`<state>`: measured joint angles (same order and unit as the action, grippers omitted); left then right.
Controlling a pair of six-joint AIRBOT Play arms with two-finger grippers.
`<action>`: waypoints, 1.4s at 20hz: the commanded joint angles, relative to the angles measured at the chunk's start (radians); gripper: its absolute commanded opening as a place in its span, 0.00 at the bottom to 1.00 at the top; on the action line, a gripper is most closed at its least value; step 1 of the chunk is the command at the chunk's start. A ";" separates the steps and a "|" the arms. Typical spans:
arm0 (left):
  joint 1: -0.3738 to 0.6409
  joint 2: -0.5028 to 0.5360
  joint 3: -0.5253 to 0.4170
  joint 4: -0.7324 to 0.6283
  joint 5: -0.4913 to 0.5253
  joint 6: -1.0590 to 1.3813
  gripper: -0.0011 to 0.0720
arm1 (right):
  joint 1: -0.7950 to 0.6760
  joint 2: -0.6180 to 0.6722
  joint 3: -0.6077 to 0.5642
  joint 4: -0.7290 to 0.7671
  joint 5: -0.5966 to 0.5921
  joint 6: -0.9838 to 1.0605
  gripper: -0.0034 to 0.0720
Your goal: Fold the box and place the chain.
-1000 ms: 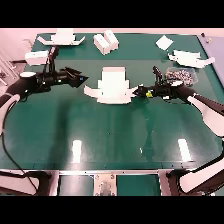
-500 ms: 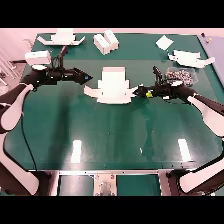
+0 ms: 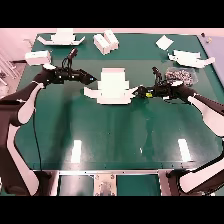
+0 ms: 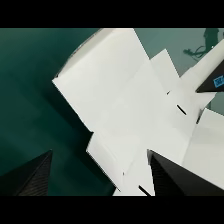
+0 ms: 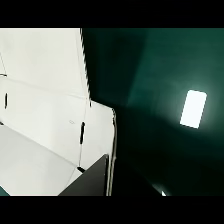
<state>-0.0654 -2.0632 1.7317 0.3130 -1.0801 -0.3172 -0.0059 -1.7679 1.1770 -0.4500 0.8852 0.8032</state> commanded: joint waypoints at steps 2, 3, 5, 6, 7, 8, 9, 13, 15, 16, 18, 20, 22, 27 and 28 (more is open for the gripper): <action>-0.003 -0.057 0.071 -0.003 -0.013 -0.020 0.98 | 0.002 0.001 0.000 0.001 0.016 0.004 0.05; -0.003 -0.067 0.078 -0.005 -0.025 -0.023 0.98 | 0.002 0.001 0.000 0.001 0.016 0.004 0.05; -0.004 -0.085 0.079 -0.017 -0.043 -0.024 0.98 | 0.002 0.000 0.000 0.001 0.016 0.004 0.05; -0.008 -0.092 0.079 -0.026 -0.047 -0.023 0.87 | 0.002 0.000 0.000 0.001 0.016 0.004 0.05; -0.015 -0.094 0.079 -0.032 -0.048 -0.016 0.87 | 0.002 0.000 0.000 0.001 0.016 0.004 0.05; -0.026 -0.094 0.079 -0.031 -0.046 -0.015 0.87 | 0.003 0.000 0.000 0.001 0.016 0.004 0.05; -0.039 -0.094 0.079 -0.031 -0.044 -0.015 0.87 | 0.003 0.000 0.000 0.001 0.016 0.004 0.05; -0.064 -0.097 0.079 -0.010 -0.040 -0.054 0.87 | 0.003 0.001 0.000 0.001 0.017 0.004 0.05; -0.064 -0.098 0.079 0.023 -0.037 -0.096 0.87 | 0.002 0.001 0.000 0.001 0.021 0.004 0.05; -0.064 -0.098 0.079 0.047 -0.037 -0.111 0.87 | 0.002 0.001 0.000 0.001 0.021 0.004 0.05; -0.064 -0.098 0.079 0.079 -0.019 -0.132 0.87 | 0.002 0.001 0.000 0.001 0.021 0.004 0.05; -0.064 -0.098 0.079 0.089 -0.003 -0.154 0.87 | 0.002 0.001 0.000 0.001 0.021 0.004 0.05; -0.065 -0.098 0.079 0.096 -0.019 -0.158 0.87 | 0.002 0.001 0.000 0.001 0.021 0.004 0.05; -0.065 -0.098 0.079 0.061 -0.082 -0.174 0.87 | 0.002 0.001 0.000 0.001 0.021 0.003 0.05; -0.065 -0.098 0.079 0.037 -0.084 -0.171 0.87 | 0.002 0.001 0.000 0.001 0.021 0.003 0.05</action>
